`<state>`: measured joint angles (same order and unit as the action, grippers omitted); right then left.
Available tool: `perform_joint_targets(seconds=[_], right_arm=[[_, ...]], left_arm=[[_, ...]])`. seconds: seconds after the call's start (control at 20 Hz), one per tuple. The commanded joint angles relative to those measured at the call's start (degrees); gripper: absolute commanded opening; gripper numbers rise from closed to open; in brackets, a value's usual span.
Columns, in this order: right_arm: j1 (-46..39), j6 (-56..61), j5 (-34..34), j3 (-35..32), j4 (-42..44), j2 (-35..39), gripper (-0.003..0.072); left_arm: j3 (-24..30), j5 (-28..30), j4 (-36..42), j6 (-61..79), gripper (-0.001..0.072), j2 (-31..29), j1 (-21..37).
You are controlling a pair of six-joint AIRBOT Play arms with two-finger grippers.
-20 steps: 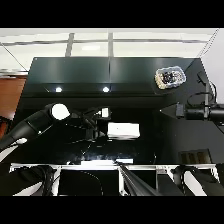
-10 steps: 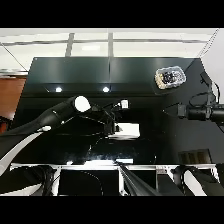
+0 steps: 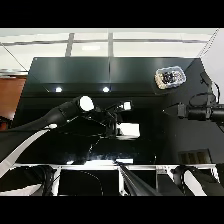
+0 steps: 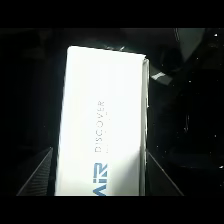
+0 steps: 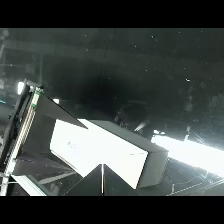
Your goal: Fold the box and place the chain.
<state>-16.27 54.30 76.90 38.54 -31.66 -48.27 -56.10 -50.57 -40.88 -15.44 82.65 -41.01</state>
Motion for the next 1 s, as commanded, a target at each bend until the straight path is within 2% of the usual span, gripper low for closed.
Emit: perform_joint_targets(seconds=[0.0, 0.95], right_arm=[[0.0, -0.1, 0.0, 0.1, 0.0, 0.0, 0.0016], [0.0, -0.1, 0.0, 0.1, 0.0, 0.0, 0.0016]], left_arm=[[0.0, -1.0, 0.0, -0.1, 0.0706, 0.2, 0.0], [0.0, -0.5, -2.2, 0.0, 0.0708, 0.3, -1.0]])
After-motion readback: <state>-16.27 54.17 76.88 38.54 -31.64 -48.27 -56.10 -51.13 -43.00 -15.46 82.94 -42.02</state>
